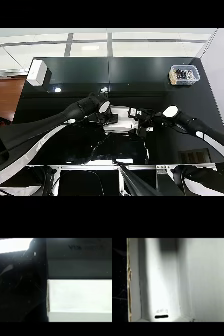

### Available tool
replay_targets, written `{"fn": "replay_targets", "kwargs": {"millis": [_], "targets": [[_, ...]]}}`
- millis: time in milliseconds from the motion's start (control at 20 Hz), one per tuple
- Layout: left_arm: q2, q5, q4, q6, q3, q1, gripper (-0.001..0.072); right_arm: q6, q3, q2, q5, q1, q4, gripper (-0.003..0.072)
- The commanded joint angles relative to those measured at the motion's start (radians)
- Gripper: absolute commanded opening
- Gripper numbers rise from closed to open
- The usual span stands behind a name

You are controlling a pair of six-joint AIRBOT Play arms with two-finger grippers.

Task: Fold the box and place the chain.

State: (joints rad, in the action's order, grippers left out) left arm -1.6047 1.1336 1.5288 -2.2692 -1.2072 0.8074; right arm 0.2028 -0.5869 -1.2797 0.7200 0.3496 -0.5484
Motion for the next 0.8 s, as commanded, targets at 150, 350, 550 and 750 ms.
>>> {"fn": "replay_targets", "kwargs": {"millis": [150, 350, 550, 750], "targets": [[0.000, 0.005, -0.001, -0.002, 0.000, 0.000, 0.0024, -0.120, -0.001, 0.163, 0.092, -0.045, -0.208, 0.0703], [0.000, 0.005, -0.001, -0.002, 0.000, 0.000, 0.0024, -0.097, 0.001, 0.164, 0.106, -0.051, -0.246, 0.0701], [0.000, 0.005, -0.001, -0.002, 0.000, 0.000, 0.0024, -0.004, 0.001, 0.143, 0.063, -0.050, -0.139, 0.0471], [0.000, 0.004, -0.001, -0.002, 0.000, 0.000, 0.0024, 0.000, 0.001, 0.122, 0.061, -0.003, -0.105, 0.0209]]}}
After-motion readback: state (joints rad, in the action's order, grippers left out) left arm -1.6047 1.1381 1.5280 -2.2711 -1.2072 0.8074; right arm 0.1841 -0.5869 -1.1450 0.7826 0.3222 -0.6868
